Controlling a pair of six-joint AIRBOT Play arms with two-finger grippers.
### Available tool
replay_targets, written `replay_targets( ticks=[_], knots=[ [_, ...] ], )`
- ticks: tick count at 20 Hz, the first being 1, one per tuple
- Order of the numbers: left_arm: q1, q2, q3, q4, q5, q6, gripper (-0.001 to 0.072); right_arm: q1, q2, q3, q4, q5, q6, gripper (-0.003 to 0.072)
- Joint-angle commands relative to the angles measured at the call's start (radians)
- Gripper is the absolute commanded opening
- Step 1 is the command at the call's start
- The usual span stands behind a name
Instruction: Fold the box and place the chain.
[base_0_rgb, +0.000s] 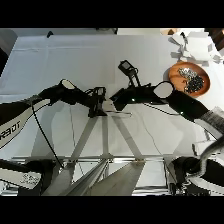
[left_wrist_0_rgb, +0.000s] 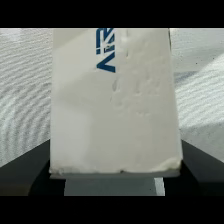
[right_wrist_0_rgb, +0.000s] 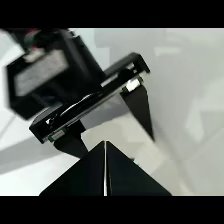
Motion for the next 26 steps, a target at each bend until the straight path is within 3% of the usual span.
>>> replay_targets(
  ticks=[1, 9, 16, 26],
  knots=[
    [0.000, 0.000, 0.000, 0.000, 0.001, 0.000, 0.0141, -0.005, -0.029, -0.067, 0.108, -0.022, 0.022, 0.0009],
    [0.000, 0.000, 0.000, 0.000, 0.000, 0.000, 0.0141, 0.035, -0.111, -0.121, 0.099, -0.043, 0.021, 0.0009],
    [0.000, 0.000, 0.000, 0.000, 0.001, 0.000, 0.0141, 0.035, -0.103, -0.121, 0.098, -0.042, 0.022, 0.0009],
    [0.000, 0.000, 0.000, 0.000, 0.001, 0.000, 0.0141, -0.008, 0.103, -0.149, 0.086, -0.025, 0.059, 0.0008]
  ],
)
